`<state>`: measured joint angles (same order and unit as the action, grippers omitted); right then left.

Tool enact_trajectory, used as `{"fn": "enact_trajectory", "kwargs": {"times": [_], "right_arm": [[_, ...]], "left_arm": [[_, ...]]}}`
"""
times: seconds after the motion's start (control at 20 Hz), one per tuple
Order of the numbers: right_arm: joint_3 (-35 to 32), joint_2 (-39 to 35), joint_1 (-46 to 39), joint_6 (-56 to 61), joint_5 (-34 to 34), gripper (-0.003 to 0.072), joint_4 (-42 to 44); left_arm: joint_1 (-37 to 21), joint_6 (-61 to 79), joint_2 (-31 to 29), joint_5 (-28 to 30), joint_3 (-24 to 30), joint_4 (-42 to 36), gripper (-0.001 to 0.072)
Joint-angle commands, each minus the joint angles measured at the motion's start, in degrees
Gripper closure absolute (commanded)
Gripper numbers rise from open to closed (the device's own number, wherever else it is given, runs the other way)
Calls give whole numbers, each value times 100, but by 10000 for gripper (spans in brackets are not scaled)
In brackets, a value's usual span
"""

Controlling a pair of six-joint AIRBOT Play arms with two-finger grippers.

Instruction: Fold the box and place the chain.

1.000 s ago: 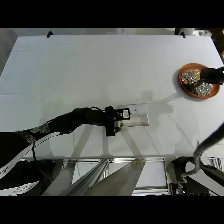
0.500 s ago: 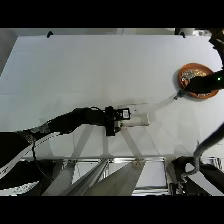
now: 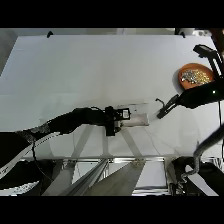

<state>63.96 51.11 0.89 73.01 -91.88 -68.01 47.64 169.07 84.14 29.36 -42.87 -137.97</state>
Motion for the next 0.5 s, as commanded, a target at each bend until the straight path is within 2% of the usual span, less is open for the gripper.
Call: {"fn": "enact_trajectory", "kwargs": {"times": [0.0,0.3,0.45], "right_arm": [[-352,-229,273,0,-13,651,162],[-1792,-374,656,-4,1106,651,365],[-2144,-372,922,-7,1644,651,658]], "left_arm": [[-4,2,-4,-2,-2,2,557],[-2,2,-4,0,-2,2,557],[-4,0,-4,0,-2,2,557]]}}
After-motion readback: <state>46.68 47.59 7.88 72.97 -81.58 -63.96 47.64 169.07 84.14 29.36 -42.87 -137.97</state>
